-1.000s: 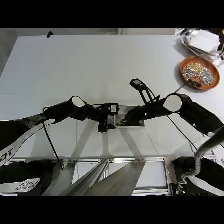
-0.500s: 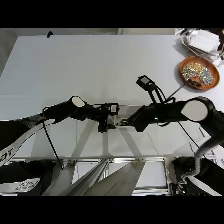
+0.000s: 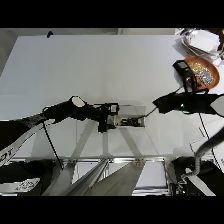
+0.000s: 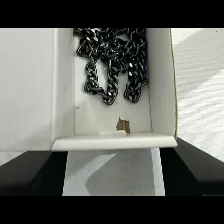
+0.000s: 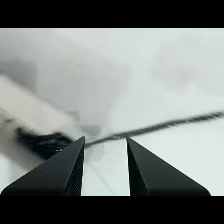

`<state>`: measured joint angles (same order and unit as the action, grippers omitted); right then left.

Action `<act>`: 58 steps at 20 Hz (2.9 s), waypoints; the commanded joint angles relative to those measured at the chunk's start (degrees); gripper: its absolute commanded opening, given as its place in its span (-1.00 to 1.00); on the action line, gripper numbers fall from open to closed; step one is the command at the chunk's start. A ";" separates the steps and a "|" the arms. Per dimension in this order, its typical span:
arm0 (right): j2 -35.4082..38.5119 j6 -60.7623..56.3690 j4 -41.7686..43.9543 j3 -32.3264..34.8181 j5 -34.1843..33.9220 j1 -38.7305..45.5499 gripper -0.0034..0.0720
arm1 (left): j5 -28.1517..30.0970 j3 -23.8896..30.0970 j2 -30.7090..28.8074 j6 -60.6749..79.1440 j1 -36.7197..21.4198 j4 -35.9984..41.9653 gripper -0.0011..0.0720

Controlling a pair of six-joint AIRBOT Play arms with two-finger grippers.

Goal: Fold the box and place the chain.

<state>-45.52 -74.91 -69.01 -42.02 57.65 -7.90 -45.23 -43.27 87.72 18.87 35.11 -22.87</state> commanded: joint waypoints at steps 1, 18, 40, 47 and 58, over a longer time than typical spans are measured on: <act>-5.53 -3.02 -7.28 -0.02 -1.20 9.57 -0.06 | 0.02 -0.02 -0.02 0.00 0.00 -0.02 -0.10; -28.74 -4.66 -8.98 -1.22 -12.68 8.92 -0.01 | 0.02 0.00 -0.02 0.00 0.00 -0.02 -0.10; -30.53 -6.29 -8.68 -1.22 -11.32 8.92 -0.86 | 0.00 -0.02 -0.02 0.00 0.00 -0.02 -0.10; -17.44 -4.92 -8.41 -1.22 -5.25 8.85 -0.86 | 0.02 0.00 -0.02 0.00 0.00 -0.02 -0.10; 15.76 -4.31 -4.15 -1.25 -4.68 -6.88 -0.86 | 0.00 0.00 -0.02 0.00 0.00 -0.02 -0.10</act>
<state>-36.45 -79.26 -75.44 -43.20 54.06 -10.31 -45.23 -43.27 87.72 18.85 35.11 -22.90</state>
